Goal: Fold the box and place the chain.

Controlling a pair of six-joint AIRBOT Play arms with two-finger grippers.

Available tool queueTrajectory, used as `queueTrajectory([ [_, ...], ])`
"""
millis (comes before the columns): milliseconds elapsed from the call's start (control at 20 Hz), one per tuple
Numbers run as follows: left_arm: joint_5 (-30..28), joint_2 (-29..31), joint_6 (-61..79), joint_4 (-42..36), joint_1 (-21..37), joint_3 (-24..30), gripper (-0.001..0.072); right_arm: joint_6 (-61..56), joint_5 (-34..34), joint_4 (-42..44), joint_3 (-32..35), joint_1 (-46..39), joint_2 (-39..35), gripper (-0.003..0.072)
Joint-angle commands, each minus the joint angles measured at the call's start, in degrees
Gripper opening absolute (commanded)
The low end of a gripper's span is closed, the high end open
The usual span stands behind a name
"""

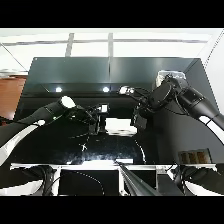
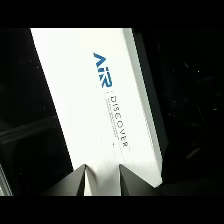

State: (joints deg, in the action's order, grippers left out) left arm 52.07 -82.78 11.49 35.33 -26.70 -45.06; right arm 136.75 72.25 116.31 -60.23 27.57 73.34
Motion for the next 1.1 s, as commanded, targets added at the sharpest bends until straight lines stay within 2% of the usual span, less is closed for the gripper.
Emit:
queueTrajectory([
  [0,-0.02,-0.04,0.02,0.00,0.02,0.04,0.0475,0.02,-0.46,-1.64,0.37,0.04,-0.31,0.0239],
  [200,-0.02,-0.04,0.02,0.02,0.02,0.04,0.0475,0.07,1.20,-5.40,0.37,0.02,-1.33,0.0240],
  [400,-0.04,-0.04,0.02,0.00,0.02,0.04,0.0475,0.55,0.24,-5.38,0.52,-0.24,-2.12,0.0240],
  [700,-0.02,-0.04,0.02,0.02,0.02,0.04,0.0475,2.16,-6.34,-0.61,3.41,-0.04,-2.12,0.0238],
  [1050,-0.02,-0.04,0.04,0.02,0.02,0.04,0.0475,2.10,-5.18,0.24,3.45,0.07,-2.12,0.0236],
])
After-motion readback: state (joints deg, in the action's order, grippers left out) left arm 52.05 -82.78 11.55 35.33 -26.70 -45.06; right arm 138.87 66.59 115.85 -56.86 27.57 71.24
